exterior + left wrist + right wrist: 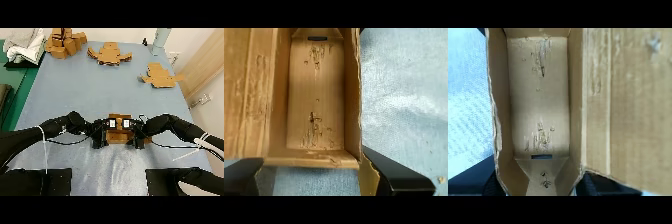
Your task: Fold the box.
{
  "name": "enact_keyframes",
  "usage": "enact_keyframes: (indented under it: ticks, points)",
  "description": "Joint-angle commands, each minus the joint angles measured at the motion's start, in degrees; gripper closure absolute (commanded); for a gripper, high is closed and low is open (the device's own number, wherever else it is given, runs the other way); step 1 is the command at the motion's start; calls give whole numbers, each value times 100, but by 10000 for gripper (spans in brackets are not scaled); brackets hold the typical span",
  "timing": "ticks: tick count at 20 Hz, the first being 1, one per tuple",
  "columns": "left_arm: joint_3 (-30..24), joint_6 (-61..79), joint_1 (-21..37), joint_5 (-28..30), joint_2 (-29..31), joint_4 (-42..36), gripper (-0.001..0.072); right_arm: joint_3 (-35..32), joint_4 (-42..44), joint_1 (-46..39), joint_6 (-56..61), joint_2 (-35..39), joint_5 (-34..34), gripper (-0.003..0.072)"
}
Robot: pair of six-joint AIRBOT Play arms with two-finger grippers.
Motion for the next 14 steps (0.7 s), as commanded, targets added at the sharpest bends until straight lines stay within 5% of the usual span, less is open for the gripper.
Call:
enact_keyframes:
  ticks: [1,5,7,14]
  points:
    - [52,-13,-52,26,-90,-96,7,-2,0,0,0,-4,0,224]
    - [87,9,-52,37,-107,-367,11,0,0,0,0,-4,2,224]
    - [87,7,-52,76,-118,-422,235,-2,0,0,0,-4,0,224]
    - [87,4,-52,85,-120,-424,239,0,0,0,0,-4,0,224]
